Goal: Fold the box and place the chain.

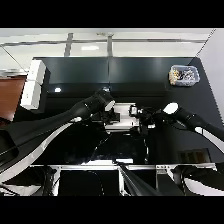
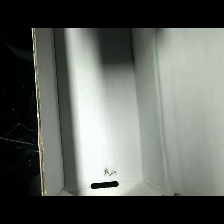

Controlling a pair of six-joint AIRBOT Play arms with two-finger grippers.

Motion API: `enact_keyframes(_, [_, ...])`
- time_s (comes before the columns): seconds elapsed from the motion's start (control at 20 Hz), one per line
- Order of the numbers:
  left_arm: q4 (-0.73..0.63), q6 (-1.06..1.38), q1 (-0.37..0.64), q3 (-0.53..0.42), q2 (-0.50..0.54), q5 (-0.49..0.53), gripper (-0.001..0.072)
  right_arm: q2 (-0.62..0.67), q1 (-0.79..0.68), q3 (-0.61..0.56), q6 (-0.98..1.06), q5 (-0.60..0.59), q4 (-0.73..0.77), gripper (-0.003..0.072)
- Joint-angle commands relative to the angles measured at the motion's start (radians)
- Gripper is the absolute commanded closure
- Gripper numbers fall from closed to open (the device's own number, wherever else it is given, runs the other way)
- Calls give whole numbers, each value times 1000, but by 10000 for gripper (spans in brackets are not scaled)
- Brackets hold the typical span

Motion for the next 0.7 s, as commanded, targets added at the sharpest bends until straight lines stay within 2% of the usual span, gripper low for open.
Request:
enact_keyframes(0.0, [1, -6, 0, 1, 0, -4, 580, 0, 1, 0, 0, 0, 0, 210])
enact_keyframes(0.1, [0, -6, 0, 1, 0, -6, 682, 0, 1, 0, 0, 0, 0, 210])
enact_keyframes(0.4, [0, -27, 0, 1, 0, -7, 679, 0, 1, 0, 0, 0, 0, 210])
enact_keyframes(0.45, [0, -27, 0, 1, 0, -7, 659, 0, 1, 0, 0, 0, 0, 210])
enact_keyframes(0.55, [1, -27, 0, 1, 0, -6, 443, 0, 1, 0, 0, 0, 0, 210])
enact_keyframes(0.6, [1, -28, 0, 1, 0, -7, 396, 0, 1, 0, 0, 0, 0, 210])
enact_keyframes(0.65, [1, -28, 0, 1, 0, -7, 396, 0, 1, 0, 0, 0, 0, 210])
